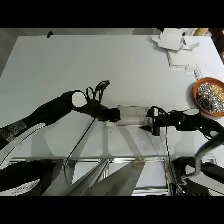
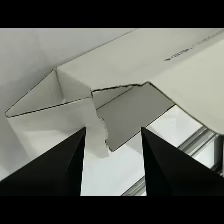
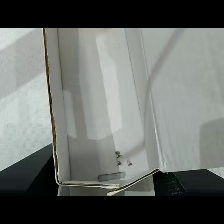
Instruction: Fold the box and place the chain.
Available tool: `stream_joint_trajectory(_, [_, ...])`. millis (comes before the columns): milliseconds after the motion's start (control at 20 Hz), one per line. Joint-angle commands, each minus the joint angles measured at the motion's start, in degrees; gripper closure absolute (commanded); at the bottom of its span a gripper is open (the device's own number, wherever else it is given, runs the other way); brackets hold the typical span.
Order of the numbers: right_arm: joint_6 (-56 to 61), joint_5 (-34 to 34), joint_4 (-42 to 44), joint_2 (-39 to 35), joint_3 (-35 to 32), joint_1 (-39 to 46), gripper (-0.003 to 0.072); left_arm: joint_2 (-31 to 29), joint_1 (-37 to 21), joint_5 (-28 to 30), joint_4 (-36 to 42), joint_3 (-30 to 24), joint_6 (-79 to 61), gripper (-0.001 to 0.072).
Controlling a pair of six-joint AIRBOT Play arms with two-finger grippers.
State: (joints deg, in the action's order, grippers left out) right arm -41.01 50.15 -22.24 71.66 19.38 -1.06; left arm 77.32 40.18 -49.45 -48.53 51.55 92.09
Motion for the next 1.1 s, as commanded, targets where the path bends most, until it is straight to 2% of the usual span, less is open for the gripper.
stream_joint_trajectory(0, [0.0,0.0,0.0,0.0,0.0,0.0,0.0272,-2.3,-1.6,-5.2,-4.9,1.0,2.4,0.0318])
stream_joint_trajectory(200, [0.0,0.0,0.0,0.0,0.0,0.0,0.0272,-4.2,-7.6,-13.8,-7.5,0.3,0.5,0.0317])
stream_joint_trajectory(400, [0.0,0.0,0.0,0.0,0.0,0.0,0.0272,-1.9,-10.4,-12.3,-2.5,-3.6,-6.1,0.0317])
stream_joint_trajectory(600, [0.0,0.0,0.0,0.0,0.0,0.0,0.0272,2.8,-10.5,-9.6,6.8,-3.9,-14.4,0.0317])
stream_joint_trajectory(1050, [0.0,0.0,0.0,0.0,0.0,0.0,0.0272,4.1,-10.4,-9.2,8.6,-3.9,-15.5,0.0316])
